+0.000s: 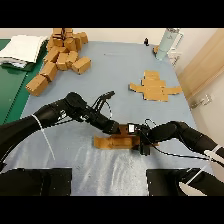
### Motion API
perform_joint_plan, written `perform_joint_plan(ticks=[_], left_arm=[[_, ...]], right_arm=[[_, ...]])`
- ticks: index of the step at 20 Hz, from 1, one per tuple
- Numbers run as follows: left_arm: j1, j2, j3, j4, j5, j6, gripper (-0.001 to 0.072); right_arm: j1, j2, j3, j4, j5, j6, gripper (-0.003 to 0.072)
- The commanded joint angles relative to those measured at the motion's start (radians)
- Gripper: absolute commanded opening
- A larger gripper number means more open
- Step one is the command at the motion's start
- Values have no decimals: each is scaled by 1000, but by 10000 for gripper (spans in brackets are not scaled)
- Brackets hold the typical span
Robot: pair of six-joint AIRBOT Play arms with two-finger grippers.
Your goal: Fold the box.
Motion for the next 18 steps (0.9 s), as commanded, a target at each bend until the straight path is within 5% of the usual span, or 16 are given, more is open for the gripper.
perform_joint_plan(ticks=[1,7,18], left_arm=[[-2,-8,0,-29,163,-18,14],[0,-132,0,142,180,-141,13],[-3,-151,0,151,149,-129,13]], right_arm=[[1,1,-1,0,-21,-1,500],[1,1,0,1,-20,0,500],[1,1,0,0,-20,0,500]])
